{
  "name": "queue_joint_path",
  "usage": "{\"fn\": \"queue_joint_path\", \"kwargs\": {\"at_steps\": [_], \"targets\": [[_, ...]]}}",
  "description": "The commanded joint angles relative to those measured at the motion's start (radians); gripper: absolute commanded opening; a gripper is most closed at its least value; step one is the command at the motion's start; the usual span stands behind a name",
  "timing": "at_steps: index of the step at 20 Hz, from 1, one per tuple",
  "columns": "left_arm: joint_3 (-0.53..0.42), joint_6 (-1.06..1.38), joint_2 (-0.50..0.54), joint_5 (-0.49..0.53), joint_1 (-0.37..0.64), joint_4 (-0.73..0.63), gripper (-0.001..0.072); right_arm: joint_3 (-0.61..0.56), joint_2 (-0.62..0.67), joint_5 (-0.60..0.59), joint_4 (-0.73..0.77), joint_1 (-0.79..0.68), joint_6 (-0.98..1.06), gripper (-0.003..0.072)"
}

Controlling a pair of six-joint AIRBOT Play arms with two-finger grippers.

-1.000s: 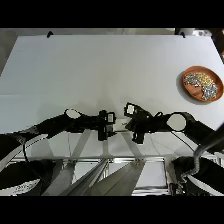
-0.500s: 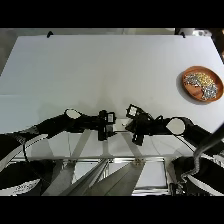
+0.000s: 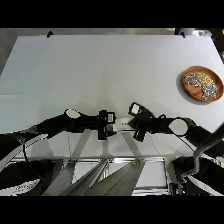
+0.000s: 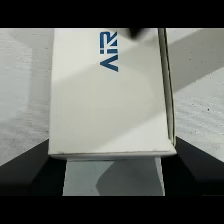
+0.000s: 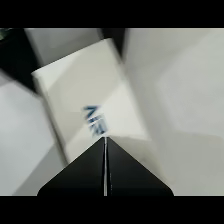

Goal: Fold the box and place the chain.

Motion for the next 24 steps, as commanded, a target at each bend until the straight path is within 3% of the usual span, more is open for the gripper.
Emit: {"fn": "queue_joint_path", "kwargs": {"at_steps": [1,4,6,9,11,14,18,19,20,24], "targets": [[0.0,0.002,0.001,-0.002,0.0,0.001,0.0136,0.042,0.069,-0.01,0.017,0.002,0.007,0.0011],[0.0,0.002,0.001,-0.002,0.0,0.001,0.0136,0.074,0.155,-0.005,-0.111,-0.005,0.209,0.0012],[0.0,0.002,0.001,-0.002,0.0,0.001,0.0136,0.093,0.214,0.051,-0.307,-0.043,0.535,0.0012],[0.0,0.002,0.001,-0.002,0.0,0.001,0.0136,0.138,0.278,0.349,-0.619,-0.169,0.989,0.0011],[0.0,0.002,0.001,-0.002,0.0,0.001,0.0136,0.17,0.28,0.626,-0.756,-0.284,1.097,0.0011],[0.0,0.002,0.001,-0.009,0.0,0.0,0.0136,0.172,0.28,0.866,-0.844,-0.466,1.103,0.0011],[0.0,0.001,0.001,-0.055,0.0,-0.014,0.0127,0.172,0.28,0.881,-0.853,-0.624,1.104,0.0012],[0.0,-0.001,0.007,-0.059,0.0,-0.014,0.0021,0.172,0.28,0.871,-0.853,-0.634,1.104,0.0012],[0.0,-0.013,0.019,-0.056,0.003,-0.013,0.0005,0.172,0.28,0.855,-0.853,-0.635,1.104,0.0012],[0.0,-0.254,0.157,0.081,0.054,0.01,0.0004,0.172,0.28,0.776,-0.842,-0.635,1.104,0.0012]]}}
